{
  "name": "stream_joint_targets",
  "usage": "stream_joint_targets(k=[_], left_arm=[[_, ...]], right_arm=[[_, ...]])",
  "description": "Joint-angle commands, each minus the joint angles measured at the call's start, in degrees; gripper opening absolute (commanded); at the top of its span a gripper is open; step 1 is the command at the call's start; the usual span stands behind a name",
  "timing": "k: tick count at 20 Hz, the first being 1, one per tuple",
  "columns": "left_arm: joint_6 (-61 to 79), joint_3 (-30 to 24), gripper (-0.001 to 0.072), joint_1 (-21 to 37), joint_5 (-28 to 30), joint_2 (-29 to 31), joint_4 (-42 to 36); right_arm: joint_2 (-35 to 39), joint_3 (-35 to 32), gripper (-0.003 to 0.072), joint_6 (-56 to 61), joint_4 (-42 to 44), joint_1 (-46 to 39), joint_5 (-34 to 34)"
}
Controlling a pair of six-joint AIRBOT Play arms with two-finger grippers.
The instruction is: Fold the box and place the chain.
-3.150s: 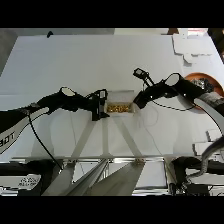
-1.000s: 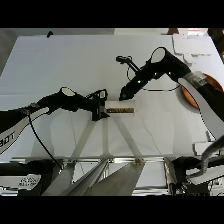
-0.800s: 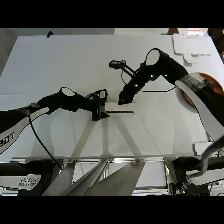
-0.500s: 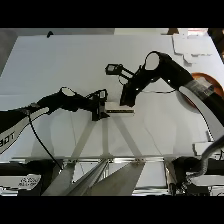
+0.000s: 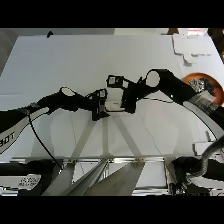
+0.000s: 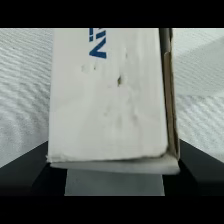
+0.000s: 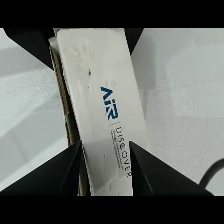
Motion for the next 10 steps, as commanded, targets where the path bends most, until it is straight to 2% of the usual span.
stream_joint_targets(k=[1,5,9,10], left_arm=[[0.1,0.0,0.0277,0.0,-0.3,0.0,0.2],[0.1,0.0,0.0277,0.0,-0.3,0.0,0.2],[0.2,0.0,0.0277,0.0,-0.3,0.0,0.2],[0.2,0.0,0.0277,0.0,-0.3,0.0,0.2]], right_arm=[[0.5,-0.8,0.03,-0.3,-0.3,0.6,-0.7],[0.5,-0.9,0.0303,0.1,-0.3,0.6,0.2],[0.5,-1.9,0.0342,0.3,-0.1,1.1,0.2],[0.5,-2.2,0.0399,0.3,0.1,1.3,0.0]])
